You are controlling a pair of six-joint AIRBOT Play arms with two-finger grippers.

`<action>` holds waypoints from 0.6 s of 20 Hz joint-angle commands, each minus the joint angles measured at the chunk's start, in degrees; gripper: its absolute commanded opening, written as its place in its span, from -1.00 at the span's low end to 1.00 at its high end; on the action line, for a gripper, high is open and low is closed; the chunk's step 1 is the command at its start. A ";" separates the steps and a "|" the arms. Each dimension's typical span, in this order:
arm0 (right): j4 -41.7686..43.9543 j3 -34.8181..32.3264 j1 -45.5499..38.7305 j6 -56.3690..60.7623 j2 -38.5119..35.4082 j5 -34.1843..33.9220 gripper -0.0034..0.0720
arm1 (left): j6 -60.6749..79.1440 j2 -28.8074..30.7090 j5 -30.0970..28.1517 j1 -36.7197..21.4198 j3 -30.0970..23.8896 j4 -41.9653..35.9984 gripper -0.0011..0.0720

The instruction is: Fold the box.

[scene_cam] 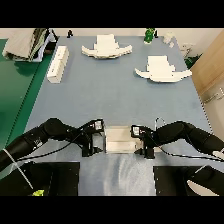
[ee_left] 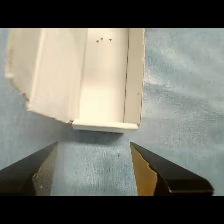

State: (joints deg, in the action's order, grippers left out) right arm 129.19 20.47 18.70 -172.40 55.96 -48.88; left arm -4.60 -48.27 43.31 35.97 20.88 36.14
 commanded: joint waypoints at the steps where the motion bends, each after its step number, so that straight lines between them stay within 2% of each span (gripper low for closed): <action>1: 0.02 0.00 -0.04 0.02 0.04 0.02 0.44 | 5.55 -3.58 -3.91 1.92 -1.05 -4.59 0.93; 12: 0.02 0.00 -0.04 0.02 0.04 0.00 0.44 | 8.46 -8.74 -3.17 4.07 0.96 -4.90 0.93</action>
State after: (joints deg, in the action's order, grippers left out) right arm 129.19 20.47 18.70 -172.40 55.96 -48.88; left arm 3.05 -56.12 39.55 39.66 21.54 31.38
